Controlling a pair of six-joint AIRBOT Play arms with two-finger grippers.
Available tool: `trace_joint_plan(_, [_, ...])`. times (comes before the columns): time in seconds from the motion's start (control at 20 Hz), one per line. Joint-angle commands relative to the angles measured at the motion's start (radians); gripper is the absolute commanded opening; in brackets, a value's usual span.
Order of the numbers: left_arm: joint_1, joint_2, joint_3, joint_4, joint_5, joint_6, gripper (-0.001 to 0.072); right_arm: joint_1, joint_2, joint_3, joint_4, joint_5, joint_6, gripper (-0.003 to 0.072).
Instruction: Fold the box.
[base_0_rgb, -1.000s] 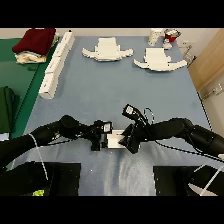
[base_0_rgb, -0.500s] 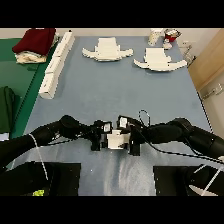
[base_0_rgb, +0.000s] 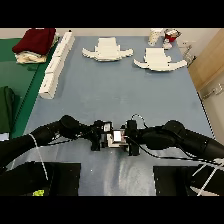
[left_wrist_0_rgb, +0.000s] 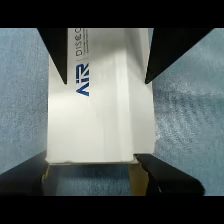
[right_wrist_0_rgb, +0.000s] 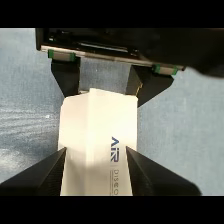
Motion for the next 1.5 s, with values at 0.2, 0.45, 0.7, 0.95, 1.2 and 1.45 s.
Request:
trace_joint_plan(0.2, [0.0, 0.0, 0.001, 0.0, 0.0, 0.001, 0.0464, 0.03, 0.014, 0.001, -0.038, 0.011, -0.002, 0.0554])
trace_joint_plan(0.45, [0.0, 0.0, 0.001, 0.0, 0.0, 0.001, 0.0465, 0.03, 0.014, 0.001, -0.058, 0.01, -0.001, 0.0344])
trace_joint_plan(0.7, [0.0, 0.0, 0.001, 0.0, 0.0, 0.001, 0.0464, 0.03, 0.014, 0.001, -0.055, 0.01, -0.001, 0.0341])
trace_joint_plan(0.95, [0.0, 0.0, 0.001, 0.0, 0.0, 0.001, 0.0465, 0.03, 0.015, 0.001, -0.048, 0.011, -0.001, 0.047])
trace_joint_plan(1.2, [0.0, 0.0, 0.001, 0.0, 0.0, 0.001, 0.0464, 0.03, 0.048, 0.001, -0.067, 0.02, -0.001, 0.0467])
trace_joint_plan(1.45, [0.0, 0.0, 0.001, 0.0, 0.0, 0.001, 0.0464, 0.03, 0.077, 0.001, -0.097, 0.041, 0.0, 0.0466])
